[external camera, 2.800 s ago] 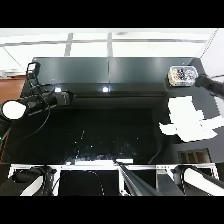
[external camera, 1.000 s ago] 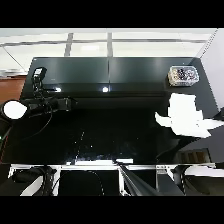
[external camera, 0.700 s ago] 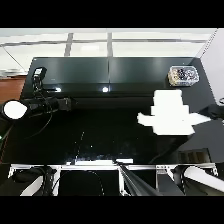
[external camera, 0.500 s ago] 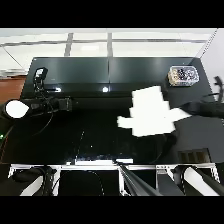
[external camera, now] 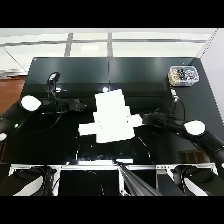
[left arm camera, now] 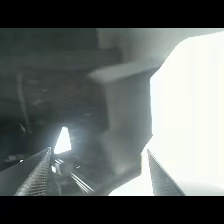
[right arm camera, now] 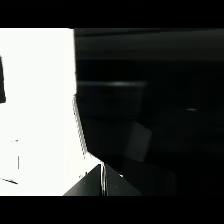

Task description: Fold the box and place the chain.

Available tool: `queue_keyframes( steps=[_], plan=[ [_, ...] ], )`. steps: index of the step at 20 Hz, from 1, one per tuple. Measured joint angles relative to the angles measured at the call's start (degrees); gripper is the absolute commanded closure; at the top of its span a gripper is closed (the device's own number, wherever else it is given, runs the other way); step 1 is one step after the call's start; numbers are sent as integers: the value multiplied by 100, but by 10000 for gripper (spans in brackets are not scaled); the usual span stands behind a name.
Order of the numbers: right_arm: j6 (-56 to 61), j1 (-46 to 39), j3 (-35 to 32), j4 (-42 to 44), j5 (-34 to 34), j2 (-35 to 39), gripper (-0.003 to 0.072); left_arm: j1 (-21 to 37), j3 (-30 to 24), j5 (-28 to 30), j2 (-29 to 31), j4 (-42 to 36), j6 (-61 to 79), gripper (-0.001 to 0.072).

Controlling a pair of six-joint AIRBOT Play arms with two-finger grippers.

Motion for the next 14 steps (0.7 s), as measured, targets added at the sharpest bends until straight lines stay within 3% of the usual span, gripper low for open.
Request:
queue_keyframes(
  steps=[6, 11, 12, 14],
  plan=[
    [221, 492, -63, 52, -450, 28, 665, 391, 778, -1318, -1620, -1862, 1163, 8],
    [282, 557, -70, 66, -485, 28, 665, 282, 1449, -2264, -2769, -2402, 1665, 27],
    [286, 562, -70, 68, -479, 28, 665, 234, 1547, -2503, -2905, -2533, 1886, 55],
    [302, 568, -70, 66, -466, 28, 665, 144, 1759, -3075, -3139, -2697, 2463, 196]
  ],
)
